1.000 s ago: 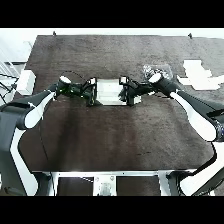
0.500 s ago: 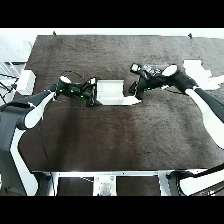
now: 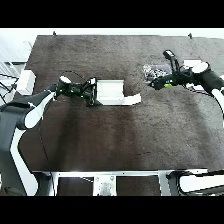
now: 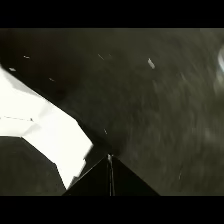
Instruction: Fold the box and place the chain.
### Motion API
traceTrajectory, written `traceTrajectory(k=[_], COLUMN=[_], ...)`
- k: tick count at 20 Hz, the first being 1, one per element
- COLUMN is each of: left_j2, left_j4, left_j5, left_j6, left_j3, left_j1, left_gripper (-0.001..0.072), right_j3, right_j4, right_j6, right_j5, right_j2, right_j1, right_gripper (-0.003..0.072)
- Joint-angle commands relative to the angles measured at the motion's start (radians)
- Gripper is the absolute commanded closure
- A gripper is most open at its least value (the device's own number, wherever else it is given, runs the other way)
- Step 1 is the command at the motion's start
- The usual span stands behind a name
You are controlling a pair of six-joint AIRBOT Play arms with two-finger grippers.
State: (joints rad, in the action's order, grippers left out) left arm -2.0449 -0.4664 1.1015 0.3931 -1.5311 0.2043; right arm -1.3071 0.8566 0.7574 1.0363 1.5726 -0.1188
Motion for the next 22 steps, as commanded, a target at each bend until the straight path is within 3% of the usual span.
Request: traceTrajectory(k=[1,11,19,20,21,22], left_j2=[0.000,0.000,0.000,0.000,0.000,0.000], left_j4=[0.000,-0.001,-0.001,-0.001,-0.001,-0.001], left_j5=[0.000,0.000,-0.001,-0.001,-0.001,-0.001], left_j6=[0.000,0.000,0.000,0.000,0.000,0.000], left_j3=[0.000,0.000,0.000,0.000,0.000,0.000], left_j1=[0.000,-0.001,0.000,0.000,0.000,0.000], left_gripper=[0.0233,0.0233,0.0233,0.0233,0.0233,0.0233], right_j3=[0.058,0.078,0.033,0.031,0.029,0.027], right_j4=[-0.020,-0.129,-0.169,-0.170,-0.170,-0.176], right_j6=[0.126,0.185,0.186,0.198,0.212,0.211], right_j5=[0.001,0.004,0.005,0.005,0.005,0.018], right_j2=[0.021,0.195,0.142,0.127,0.121,0.121], right_j1=[-0.033,0.100,0.182,0.183,0.187,0.192], right_gripper=[0.0673,0.0673,0.0671,0.0608,0.0477,0.0433])
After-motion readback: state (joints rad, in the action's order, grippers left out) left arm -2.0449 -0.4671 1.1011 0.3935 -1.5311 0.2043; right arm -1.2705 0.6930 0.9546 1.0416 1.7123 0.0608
